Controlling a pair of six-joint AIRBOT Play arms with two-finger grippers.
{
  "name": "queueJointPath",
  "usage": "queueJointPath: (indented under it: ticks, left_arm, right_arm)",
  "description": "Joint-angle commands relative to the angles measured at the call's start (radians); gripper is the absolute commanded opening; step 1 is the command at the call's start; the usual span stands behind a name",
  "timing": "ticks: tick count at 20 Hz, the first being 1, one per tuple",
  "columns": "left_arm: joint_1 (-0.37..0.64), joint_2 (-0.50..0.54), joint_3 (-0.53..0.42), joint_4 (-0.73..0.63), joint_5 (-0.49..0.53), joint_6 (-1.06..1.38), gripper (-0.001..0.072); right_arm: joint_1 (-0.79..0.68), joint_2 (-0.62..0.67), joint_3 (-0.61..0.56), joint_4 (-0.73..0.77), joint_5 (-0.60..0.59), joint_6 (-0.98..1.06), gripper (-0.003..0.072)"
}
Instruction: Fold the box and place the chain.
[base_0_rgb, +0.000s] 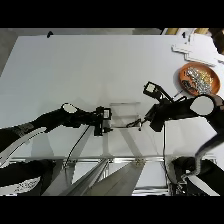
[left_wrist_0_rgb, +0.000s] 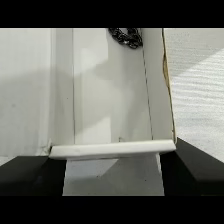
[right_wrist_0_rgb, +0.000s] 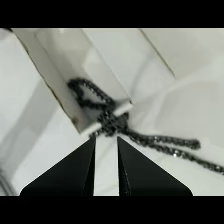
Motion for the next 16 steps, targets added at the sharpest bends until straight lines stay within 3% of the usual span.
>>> queueJointPath:
  ticks: [1,7,16]
  left_arm:
    - [0.0,0.001,0.0,0.0,0.0,0.0,0.0014]
    - [0.0,0.001,0.0,0.0,0.0,0.0,0.0014]
    - [0.0,0.001,0.0,0.0,0.0,0.0,0.0014]
  right_arm:
    - [-0.031,-0.014,-0.083,-0.001,-0.031,-0.224,0.0135]
    - [-0.031,-0.033,-0.224,0.103,-0.157,-0.515,0.0138]
    - [-0.002,-0.171,-0.234,0.15,-0.263,-0.558,0.0138]
